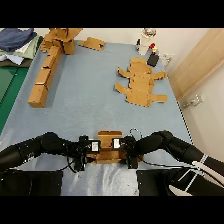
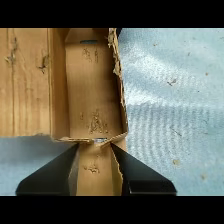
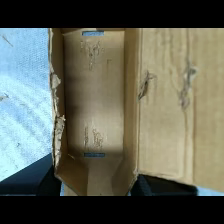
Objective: Fold the box.
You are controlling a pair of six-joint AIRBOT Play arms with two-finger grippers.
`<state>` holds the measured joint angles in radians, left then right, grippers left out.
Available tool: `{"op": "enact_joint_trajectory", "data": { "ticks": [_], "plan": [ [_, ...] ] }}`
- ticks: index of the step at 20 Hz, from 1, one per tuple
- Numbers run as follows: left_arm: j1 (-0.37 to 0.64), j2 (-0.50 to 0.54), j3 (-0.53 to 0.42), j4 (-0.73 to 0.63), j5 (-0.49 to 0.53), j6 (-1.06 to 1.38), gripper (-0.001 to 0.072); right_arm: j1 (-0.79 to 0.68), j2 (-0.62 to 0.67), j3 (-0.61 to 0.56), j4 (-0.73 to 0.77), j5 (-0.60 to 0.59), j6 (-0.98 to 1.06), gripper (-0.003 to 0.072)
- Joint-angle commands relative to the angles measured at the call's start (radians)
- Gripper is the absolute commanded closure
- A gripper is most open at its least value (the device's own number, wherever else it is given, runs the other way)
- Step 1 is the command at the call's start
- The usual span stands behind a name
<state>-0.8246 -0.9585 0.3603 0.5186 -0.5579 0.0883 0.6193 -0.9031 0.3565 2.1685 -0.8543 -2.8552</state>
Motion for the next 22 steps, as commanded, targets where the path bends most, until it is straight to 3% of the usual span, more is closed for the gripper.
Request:
{"op": "enact_joint_trajectory", "data": {
  "ticks": [1,2,3,4,16,17,18,19,22],
  "plan": [
    [-0.011,-0.001,0.0,0.0,0.055,0.009,0.0417,0.0,0.0,0.001,0.0,0.0,0.0,0.0166],
    [-0.011,-0.001,0.0,0.0,0.053,0.009,0.0418,0.0,0.0,0.001,0.0,0.0,0.0,0.0166],
    [-0.014,-0.001,0.0,-0.003,0.053,0.009,0.0499,0.0,0.0,0.001,0.0,0.0,0.0,0.0166],
    [-0.021,-0.001,0.0,-0.004,0.053,0.009,0.0642,0.0,0.0,0.001,0.0,0.0,0.0,0.0166],
    [-0.061,-0.001,0.0,-0.104,0.08,0.009,0.0641,0.0,0.0,0.001,0.0,0.0,0.0,0.0166],
    [-0.061,-0.002,0.0,-0.104,0.089,0.009,0.062,0.0,0.0,0.001,0.0,0.0,0.0,0.0167],
    [-0.061,-0.002,0.0,-0.104,0.088,0.009,0.0334,0.0,0.0,0.001,0.0,0.0,0.0,0.0167],
    [-0.061,-0.002,0.0,-0.104,0.088,0.008,0.0119,0.0,0.0,0.001,0.0,0.0,0.0,0.0166],
    [-0.061,-0.002,0.0,-0.104,0.085,0.009,0.0091,0.0,0.0,0.001,0.0,0.0,0.0,0.0166]
  ]
}}
